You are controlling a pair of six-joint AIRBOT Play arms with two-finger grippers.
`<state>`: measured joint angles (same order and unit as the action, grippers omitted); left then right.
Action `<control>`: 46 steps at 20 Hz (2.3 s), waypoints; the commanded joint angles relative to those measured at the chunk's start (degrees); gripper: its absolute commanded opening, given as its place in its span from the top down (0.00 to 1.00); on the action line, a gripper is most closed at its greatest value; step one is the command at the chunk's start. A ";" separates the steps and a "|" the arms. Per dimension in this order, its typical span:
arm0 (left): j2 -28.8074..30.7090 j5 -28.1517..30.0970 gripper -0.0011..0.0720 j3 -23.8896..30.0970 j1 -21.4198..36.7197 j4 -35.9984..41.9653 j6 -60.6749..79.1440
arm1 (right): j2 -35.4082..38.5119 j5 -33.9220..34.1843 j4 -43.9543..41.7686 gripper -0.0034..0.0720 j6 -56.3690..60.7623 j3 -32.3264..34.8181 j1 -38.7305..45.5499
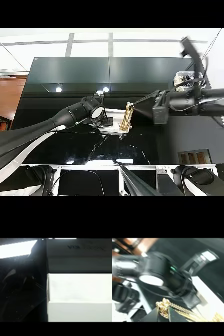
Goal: Fold the box and place the chain.
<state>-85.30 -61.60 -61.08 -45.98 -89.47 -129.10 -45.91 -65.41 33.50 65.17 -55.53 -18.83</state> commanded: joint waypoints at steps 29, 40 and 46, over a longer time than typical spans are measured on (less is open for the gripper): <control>0.00 -0.11 0.95 -0.04 0.04 0.00 0.02 | -5.75 31.21 17.14 0.01 -51.08 33.24 -6.88; 0.00 0.07 0.95 -0.04 0.04 0.00 0.02 | -17.16 36.11 5.16 0.08 -62.88 29.64 -6.29; 0.00 -0.13 0.95 -0.04 0.04 0.00 0.02 | -20.48 36.06 4.00 0.18 -63.76 27.98 -6.29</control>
<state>-85.30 -61.60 -61.08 -45.98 -89.47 -129.08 -65.10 -29.50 38.13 2.35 -26.81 -25.08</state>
